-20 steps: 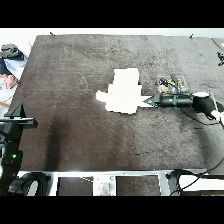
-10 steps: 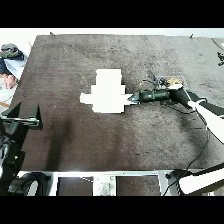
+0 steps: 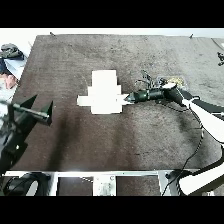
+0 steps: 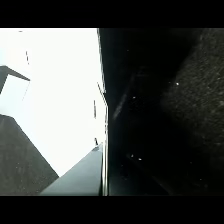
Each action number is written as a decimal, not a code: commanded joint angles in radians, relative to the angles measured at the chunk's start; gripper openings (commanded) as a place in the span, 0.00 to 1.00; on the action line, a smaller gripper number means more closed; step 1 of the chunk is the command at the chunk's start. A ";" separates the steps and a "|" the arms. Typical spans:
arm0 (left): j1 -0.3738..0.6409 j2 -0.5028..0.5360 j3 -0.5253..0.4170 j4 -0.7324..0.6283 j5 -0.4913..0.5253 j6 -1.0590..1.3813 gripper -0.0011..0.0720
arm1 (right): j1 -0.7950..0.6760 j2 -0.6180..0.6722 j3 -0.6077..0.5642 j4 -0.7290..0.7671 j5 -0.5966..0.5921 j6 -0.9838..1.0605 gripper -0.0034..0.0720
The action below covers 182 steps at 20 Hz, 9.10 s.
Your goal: Fold the box and place the chain.
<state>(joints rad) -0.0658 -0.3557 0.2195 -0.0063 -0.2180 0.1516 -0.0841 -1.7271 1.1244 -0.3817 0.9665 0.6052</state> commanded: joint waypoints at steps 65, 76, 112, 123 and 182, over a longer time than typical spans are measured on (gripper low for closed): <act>-0.048 -1.859 1.744 0.544 -1.328 -0.611 0.03 | -0.003 -0.002 0.001 0.008 0.022 -0.064 0.03; -0.050 -1.857 1.744 0.470 -1.303 -0.196 0.03 | -0.241 0.140 0.001 -0.025 0.121 -0.067 0.35; -0.107 -1.856 1.712 0.628 -1.056 -0.020 0.03 | 0.180 0.142 0.000 -0.304 -0.133 -0.733 0.85; -0.107 -1.856 1.712 0.627 -1.053 -0.020 0.03 | 0.257 0.074 0.000 -0.307 -0.397 -0.820 0.85; -0.107 -1.856 1.712 0.627 -1.053 -0.020 0.03 | 0.066 -0.353 0.692 -0.285 0.273 -0.820 0.83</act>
<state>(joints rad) -0.1730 -2.2116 1.9324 0.6201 -1.2709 0.1318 -0.0193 -2.0544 1.7882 -0.6670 1.1740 -0.2329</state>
